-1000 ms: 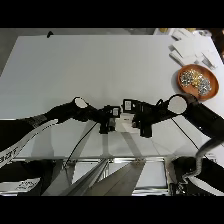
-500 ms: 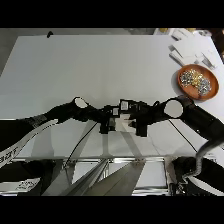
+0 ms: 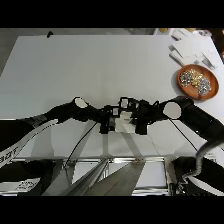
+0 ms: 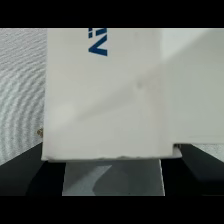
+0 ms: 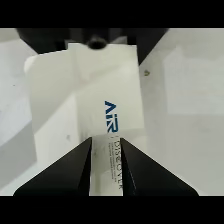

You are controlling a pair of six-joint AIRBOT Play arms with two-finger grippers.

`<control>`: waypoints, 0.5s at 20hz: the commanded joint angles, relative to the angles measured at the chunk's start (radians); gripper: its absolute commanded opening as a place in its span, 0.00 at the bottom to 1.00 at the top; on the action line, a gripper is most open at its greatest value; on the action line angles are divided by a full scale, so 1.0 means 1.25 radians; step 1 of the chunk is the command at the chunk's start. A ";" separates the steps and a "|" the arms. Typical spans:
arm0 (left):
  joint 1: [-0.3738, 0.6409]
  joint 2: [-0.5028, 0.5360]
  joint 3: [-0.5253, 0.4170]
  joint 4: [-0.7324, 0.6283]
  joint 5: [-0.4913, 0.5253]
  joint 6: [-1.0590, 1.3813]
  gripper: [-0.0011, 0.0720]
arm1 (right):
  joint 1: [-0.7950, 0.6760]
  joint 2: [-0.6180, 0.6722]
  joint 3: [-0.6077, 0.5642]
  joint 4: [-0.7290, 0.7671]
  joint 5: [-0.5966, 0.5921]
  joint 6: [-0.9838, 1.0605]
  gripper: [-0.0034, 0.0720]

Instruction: Fold the box and place the chain.

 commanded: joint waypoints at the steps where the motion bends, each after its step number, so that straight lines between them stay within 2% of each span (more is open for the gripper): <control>1: 0.000 0.001 0.000 0.000 0.001 0.000 0.14 | 0.001 0.001 0.000 0.030 0.046 -0.030 0.28; 10: 0.000 0.001 0.000 0.000 0.001 -0.001 0.14 | 0.001 0.001 0.000 0.042 0.045 -0.053 0.28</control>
